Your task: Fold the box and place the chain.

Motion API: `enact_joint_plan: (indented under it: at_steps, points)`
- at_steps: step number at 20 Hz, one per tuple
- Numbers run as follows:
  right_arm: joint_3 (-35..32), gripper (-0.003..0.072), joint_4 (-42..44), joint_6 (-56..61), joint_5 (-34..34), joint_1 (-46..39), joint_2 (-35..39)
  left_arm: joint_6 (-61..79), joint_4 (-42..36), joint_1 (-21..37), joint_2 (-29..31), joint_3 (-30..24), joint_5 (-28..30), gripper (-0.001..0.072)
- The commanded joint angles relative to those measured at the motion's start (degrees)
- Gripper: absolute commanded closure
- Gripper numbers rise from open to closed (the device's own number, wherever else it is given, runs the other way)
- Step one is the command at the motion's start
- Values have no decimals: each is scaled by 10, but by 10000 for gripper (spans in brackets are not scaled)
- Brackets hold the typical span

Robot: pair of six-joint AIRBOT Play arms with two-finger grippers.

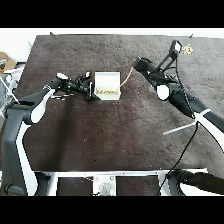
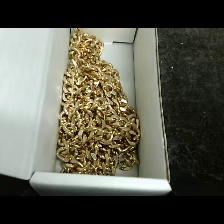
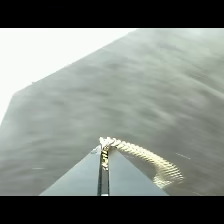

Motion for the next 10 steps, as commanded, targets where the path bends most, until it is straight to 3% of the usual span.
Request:
enact_joint_plan:
  at_steps: [1, 5, 10]
  points:
    - [26, 685, -30, 0, -22, 66, 24, 0, 0, 0, 0, 0, 0, 436]
    - [30, 686, -24, 2, -53, 120, -26, 0, 0, 0, 0, 0, 0, 436]
    - [30, 685, -26, 20, -29, 152, -123, 0, 0, 0, 0, 0, 0, 436]
